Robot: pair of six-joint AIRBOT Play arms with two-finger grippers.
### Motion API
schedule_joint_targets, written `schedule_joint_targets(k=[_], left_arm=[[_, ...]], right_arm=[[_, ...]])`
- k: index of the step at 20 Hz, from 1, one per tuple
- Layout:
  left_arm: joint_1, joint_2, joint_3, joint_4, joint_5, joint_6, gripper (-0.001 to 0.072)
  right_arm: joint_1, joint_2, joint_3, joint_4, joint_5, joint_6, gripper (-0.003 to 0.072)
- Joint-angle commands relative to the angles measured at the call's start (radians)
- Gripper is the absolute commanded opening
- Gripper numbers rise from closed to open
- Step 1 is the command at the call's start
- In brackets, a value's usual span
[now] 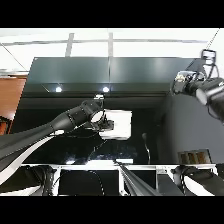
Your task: Fold the box and place the chain.
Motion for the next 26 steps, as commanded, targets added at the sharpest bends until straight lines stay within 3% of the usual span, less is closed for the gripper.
schedule_joint_targets(k=[1, 4, 6, 8, 11, 15, 23, 24, 26], left_arm=[[0.0, 0.0, 0.001, 0.0, 0.001, 0.0, 0.0031], [0.0, 0.0, 0.001, 0.0, 0.001, 0.0, 0.0031], [0.0, 0.0, 0.001, 0.0, 0.001, 0.0, 0.0031], [0.0, 0.0, 0.001, 0.0, 0.001, 0.0, 0.0031], [0.0, 0.0, 0.001, 0.0, 0.001, 0.0, 0.0031], [0.0, 0.0, 0.001, 0.0, 0.001, 0.0, 0.0031], [0.0, 0.0, 0.001, 0.0, 0.001, 0.0, 0.0031], [0.0, 0.0, 0.001, 0.0, 0.001, 0.0, 0.0031], [0.0, 0.0, 0.001, 0.0, 0.001, 0.0, 0.0031]], right_arm=[[-0.293, -0.21, 0.149, 0.483, -0.12, -0.021, 0.072], [-0.377, -0.389, 0.351, 0.689, 0.016, -0.021, 0.072], [-0.384, -0.491, 0.469, 0.703, 0.101, -0.008, 0.072], [-0.377, -0.566, 0.556, 0.716, 0.12, -0.002, 0.0624], [-0.375, -0.646, 0.65, 0.709, 0.171, 0.01, 0.0624], [-0.372, -0.714, 0.702, 0.708, 0.219, 0.013, 0.0624], [-0.372, -0.753, 0.702, 0.69, 0.197, 0.013, 0.0619], [-0.372, -0.753, 0.702, 0.681, 0.195, 0.013, 0.0504], [-0.371, -0.753, 0.702, 0.664, 0.195, 0.012, 0.0484]])
